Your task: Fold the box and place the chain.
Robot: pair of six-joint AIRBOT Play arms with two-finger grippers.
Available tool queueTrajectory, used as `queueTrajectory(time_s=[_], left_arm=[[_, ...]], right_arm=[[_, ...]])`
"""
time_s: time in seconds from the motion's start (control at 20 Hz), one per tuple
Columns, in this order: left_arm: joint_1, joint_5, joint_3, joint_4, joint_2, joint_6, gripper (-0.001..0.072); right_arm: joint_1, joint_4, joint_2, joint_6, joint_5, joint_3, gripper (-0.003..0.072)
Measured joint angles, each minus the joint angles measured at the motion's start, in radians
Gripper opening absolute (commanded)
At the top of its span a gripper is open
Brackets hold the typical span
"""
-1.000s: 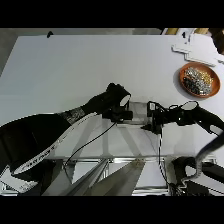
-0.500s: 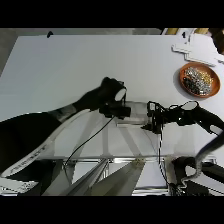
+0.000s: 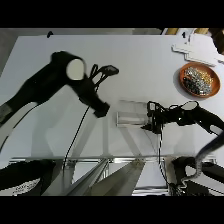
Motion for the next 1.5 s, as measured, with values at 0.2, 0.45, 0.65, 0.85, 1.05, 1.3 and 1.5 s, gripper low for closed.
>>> queueTrajectory(time_s=[0.2, 0.45, 0.65, 0.85, 1.05, 1.3, 1.5], left_arm=[[0.111, 0.199, -0.26, -0.253, 0.056, 0.692, 0.0693], [0.162, 0.456, -0.426, -0.414, -0.032, 1.239, 0.0698], [0.137, 0.586, -0.467, -0.533, -0.087, 1.488, 0.0699], [0.123, 0.631, -0.515, -0.7, -0.103, 1.696, 0.07], [0.119, 0.64, -0.533, -0.807, -0.113, 1.77, 0.0701], [0.105, 0.624, -0.539, -0.867, -0.123, 1.796, 0.0701], [0.086, 0.621, -0.539, -0.892, -0.138, 1.806, 0.0701]], right_arm=[[0.0, 0.0, 0.0, 0.0, 0.0, 0.0, 0.0337], [0.0, 0.0, 0.0, 0.0, 0.0, 0.0, 0.0337], [0.0, 0.0, 0.0, 0.0, 0.0, 0.0, 0.0337], [0.0, 0.0, 0.0, 0.0, 0.0, 0.0, 0.0337], [0.0, 0.0, 0.0, 0.0, 0.0, 0.0, 0.0337], [0.0, 0.0, 0.0, 0.0, 0.0, 0.0, 0.0337], [0.0, 0.0, 0.0, 0.0, 0.0, 0.0, 0.0337]])
